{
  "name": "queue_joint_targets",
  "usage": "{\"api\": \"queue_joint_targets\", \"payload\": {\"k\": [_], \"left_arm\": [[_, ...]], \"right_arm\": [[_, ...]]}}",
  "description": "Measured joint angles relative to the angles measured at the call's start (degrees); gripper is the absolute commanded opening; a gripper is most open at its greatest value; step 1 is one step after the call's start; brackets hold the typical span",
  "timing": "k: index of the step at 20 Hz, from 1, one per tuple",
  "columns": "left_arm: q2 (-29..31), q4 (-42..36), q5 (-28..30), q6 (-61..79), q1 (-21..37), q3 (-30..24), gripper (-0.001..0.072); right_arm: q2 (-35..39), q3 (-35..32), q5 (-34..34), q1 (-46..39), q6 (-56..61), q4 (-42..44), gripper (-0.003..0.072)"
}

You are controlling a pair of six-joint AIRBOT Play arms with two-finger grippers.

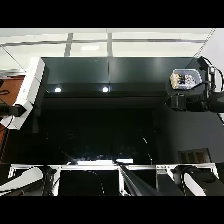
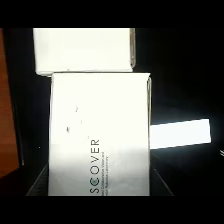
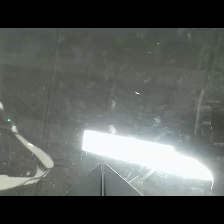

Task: Fold the box and place the chain.

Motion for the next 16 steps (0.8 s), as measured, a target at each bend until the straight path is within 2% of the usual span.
{"api": "queue_joint_targets", "payload": {"k": [4, 5, 6, 7, 12, 15, 16], "left_arm": [[-0.2, -2.08, 1.6, 0.17, 0.0, 0.0, 0.035], [-0.28, -3.17, 2.1, 0.15, -0.02, 0.0, 0.0443], [-0.37, -4.15, 2.4, 0.15, -0.09, 0.0, 0.0607], [-0.42, -4.85, 2.4, 0.15, -0.13, -0.02, 0.0713], [0.42, -7.13, 2.86, 0.13, -0.39, 1.03, 0.0714], [2.51, -10.84, 2.91, 0.13, -1.05, 4.48, 0.0714], [3.34, -13.16, 2.91, 0.11, -1.6, 5.7, 0.0685]], "right_arm": [[0.0, 0.0, -0.2, 0.0, 0.11, 0.13, 0.001], [0.0, 0.0, -0.26, 0.0, 0.11, 0.15, 0.001], [0.0, 0.0, -0.31, 0.0, 0.11, 0.15, 0.001], [0.0, 0.0, -0.37, 0.0, 0.11, 0.24, 0.001], [0.0, 0.0, -0.39, 0.13, -0.46, 1.25, 0.001], [0.0, 0.0, -1.55, 0.94, -2.95, 1.29, 0.0011], [0.0, 0.0, -2.82, 1.51, -3.61, 1.2, 0.001]]}}
